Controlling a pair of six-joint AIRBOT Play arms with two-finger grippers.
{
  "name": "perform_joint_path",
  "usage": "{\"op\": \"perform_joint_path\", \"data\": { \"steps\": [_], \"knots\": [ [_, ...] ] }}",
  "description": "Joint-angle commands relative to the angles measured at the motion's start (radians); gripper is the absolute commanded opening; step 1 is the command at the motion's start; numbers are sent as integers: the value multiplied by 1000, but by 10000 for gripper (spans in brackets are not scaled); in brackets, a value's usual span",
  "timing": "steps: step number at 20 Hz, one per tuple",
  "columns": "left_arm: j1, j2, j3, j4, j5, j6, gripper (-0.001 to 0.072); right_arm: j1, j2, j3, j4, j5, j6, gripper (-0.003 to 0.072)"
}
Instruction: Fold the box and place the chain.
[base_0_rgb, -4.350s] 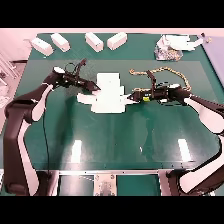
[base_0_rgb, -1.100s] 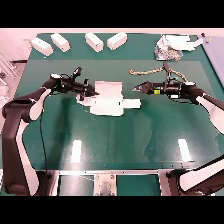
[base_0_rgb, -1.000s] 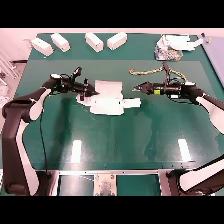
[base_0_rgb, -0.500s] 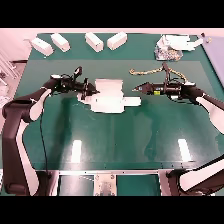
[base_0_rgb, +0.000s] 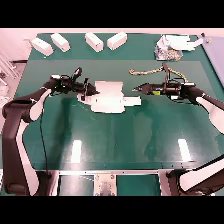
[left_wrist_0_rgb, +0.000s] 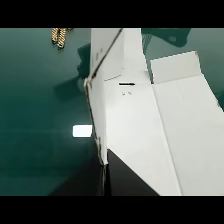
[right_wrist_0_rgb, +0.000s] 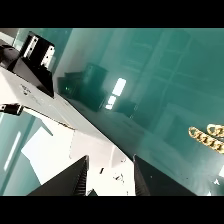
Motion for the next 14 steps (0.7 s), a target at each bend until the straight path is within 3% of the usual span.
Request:
{"op": "perform_joint_path", "data": {
  "steps": [1, 14],
  "knots": [
    [0, 0, -1, 29, -12, 16, 12, 1, -11, 0, 1, 0, -2, 336],
    [0, 0, 0, 14, -21, -27, 19, -3, -19, 0, -3, 3, -54, 345]
  ]
}}
